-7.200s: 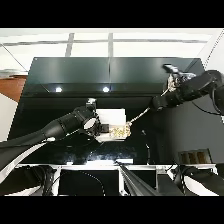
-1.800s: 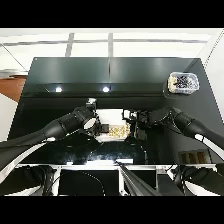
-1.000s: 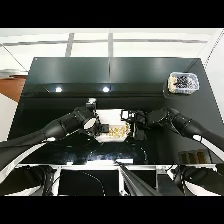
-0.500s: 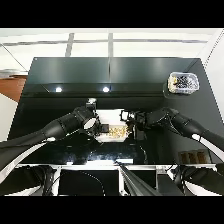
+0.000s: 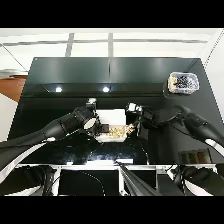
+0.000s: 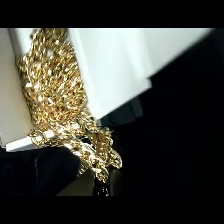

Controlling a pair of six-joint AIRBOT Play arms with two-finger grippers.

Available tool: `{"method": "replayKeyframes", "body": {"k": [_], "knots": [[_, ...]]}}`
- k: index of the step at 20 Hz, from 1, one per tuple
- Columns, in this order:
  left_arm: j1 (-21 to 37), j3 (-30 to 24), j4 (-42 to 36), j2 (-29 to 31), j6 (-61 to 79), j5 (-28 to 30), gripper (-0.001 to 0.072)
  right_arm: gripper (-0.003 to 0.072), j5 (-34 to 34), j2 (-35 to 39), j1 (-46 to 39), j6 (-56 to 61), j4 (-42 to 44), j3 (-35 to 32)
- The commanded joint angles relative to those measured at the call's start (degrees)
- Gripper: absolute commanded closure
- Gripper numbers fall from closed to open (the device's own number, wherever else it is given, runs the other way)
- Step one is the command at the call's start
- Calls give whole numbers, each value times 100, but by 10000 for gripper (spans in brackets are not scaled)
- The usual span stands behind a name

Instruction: Fold the box and place the chain.

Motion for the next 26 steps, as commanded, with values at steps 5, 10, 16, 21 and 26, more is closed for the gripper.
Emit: {"method": "replayKeyframes", "body": {"k": [5, 10, 16, 21, 26], "knots": [[4, 2, 0, -2, 2, 11, 682, 661, -1257, 1139, -289, 1276, 420, 824], [4, 2, -2, -2, 2, 11, 681, 660, -1128, 1043, 136, 1578, 1537, 951], [4, 2, 0, -2, 2, 9, 681, 179, -739, 570, 452, 2186, 1078, 970], [9, 50, 9, -2, 2, -20, 684, 174, -1657, 713, -977, 2483, 472, 1080], [4, 411, 181, -4, -42, 0, 683, 174, -1891, 723, -2100, 2485, 476, 1078]]}}
